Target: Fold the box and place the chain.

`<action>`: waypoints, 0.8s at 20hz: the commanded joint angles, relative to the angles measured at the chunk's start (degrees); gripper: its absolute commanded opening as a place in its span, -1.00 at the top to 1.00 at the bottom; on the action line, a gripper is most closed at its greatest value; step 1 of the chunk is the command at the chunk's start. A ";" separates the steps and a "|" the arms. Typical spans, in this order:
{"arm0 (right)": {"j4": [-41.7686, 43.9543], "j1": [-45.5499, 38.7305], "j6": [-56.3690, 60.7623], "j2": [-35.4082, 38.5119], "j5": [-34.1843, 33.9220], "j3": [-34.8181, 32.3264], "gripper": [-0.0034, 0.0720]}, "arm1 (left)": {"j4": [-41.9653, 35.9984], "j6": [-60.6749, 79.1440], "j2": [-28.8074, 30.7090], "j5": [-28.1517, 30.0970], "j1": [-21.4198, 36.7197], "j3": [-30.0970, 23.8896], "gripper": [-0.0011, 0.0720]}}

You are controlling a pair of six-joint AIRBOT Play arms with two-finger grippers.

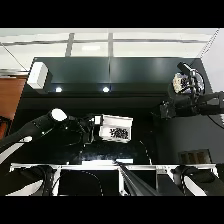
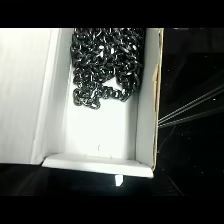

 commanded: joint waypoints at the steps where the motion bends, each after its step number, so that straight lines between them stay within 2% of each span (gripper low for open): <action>1: 0.02 0.02 0.00 0.02 -0.22 -0.04 0.12 | 0.74 0.02 -0.26 -1.01 -0.02 0.33 -0.96; 6: 0.02 0.02 0.00 0.00 -0.55 -1.03 0.12 | 0.74 0.02 -0.83 -0.90 -0.02 0.35 -0.89; 7: 0.00 0.02 0.02 -0.02 -0.87 -1.36 0.12 | 0.72 -0.02 -0.83 -0.52 -0.02 0.35 -0.79; 8: 0.02 0.04 0.00 -0.04 -1.42 -1.64 0.12 | 0.74 -0.02 -0.83 -0.55 -0.02 0.35 -0.52; 9: 0.09 0.07 0.00 -0.07 -2.32 -2.01 0.12 | 0.70 -0.02 -0.83 -0.55 -0.02 0.35 -0.37; 13: 1.88 0.68 0.02 -0.22 -8.17 -6.03 0.12 | 0.72 -0.02 -0.83 -0.57 -0.02 0.35 -0.34; 15: 2.14 3.15 1.95 -1.86 -13.70 -7.02 0.11 | 0.70 -0.02 -0.83 -0.57 -0.02 0.35 -0.34; 16: 2.93 4.46 3.45 -3.50 -17.73 -6.99 -0.26 | 0.72 -0.02 -0.83 -0.57 -0.02 0.35 -0.34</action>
